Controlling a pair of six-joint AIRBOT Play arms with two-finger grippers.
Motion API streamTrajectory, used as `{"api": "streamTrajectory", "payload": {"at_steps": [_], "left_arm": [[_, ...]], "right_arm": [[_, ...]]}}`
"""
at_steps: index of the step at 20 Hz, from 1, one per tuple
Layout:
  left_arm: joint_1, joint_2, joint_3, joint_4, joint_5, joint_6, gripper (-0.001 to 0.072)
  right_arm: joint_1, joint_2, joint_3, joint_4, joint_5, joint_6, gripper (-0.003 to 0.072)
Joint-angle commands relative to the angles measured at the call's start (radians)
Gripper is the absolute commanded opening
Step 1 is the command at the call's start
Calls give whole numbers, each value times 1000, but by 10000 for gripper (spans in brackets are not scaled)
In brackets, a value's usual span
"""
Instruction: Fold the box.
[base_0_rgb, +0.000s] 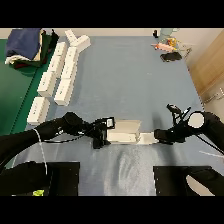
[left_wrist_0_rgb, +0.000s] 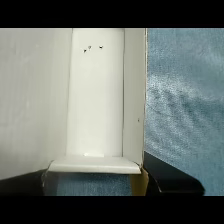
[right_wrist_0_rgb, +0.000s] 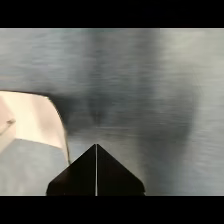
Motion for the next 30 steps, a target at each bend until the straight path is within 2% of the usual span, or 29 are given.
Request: {"api": "streamTrajectory", "payload": {"at_steps": [1,5,10,11,12,13,16,17,18,19,21,22,23,27,30], "left_arm": [[0,0,1,0,0,0,480],[0,0,1,0,0,0,481],[0,0,1,0,0,0,480],[0,0,1,0,0,1,480],[0,0,1,0,0,0,481],[0,0,1,1,0,0,480],[0,0,1,0,0,0,480],[0,0,1,0,0,0,481],[0,0,1,0,0,0,480],[0,0,1,0,0,0,481],[0,0,1,0,0,0,480],[0,0,1,0,0,0,480],[0,0,1,0,0,0,480],[0,0,1,0,0,0,480],[0,0,1,0,0,1,480]], "right_arm": [[-7,-2,-10,220,-12,-106,5],[-7,11,-4,278,-11,-154,6],[-7,11,8,439,-11,-312,6],[-6,11,9,460,-12,-329,33],[-3,11,9,468,-13,-338,171],[-3,10,9,470,-13,-349,246],[11,7,9,468,-22,-396,265],[32,6,9,467,-41,-395,392],[63,6,9,459,-78,-391,447],[99,2,9,444,-124,-384,446],[180,-14,16,373,-210,-292,436],[225,-26,32,307,-237,-206,399],[271,-43,57,230,-247,-114,398],[455,-125,174,-63,-240,225,362],[555,-198,245,-246,-170,469,361]]}}
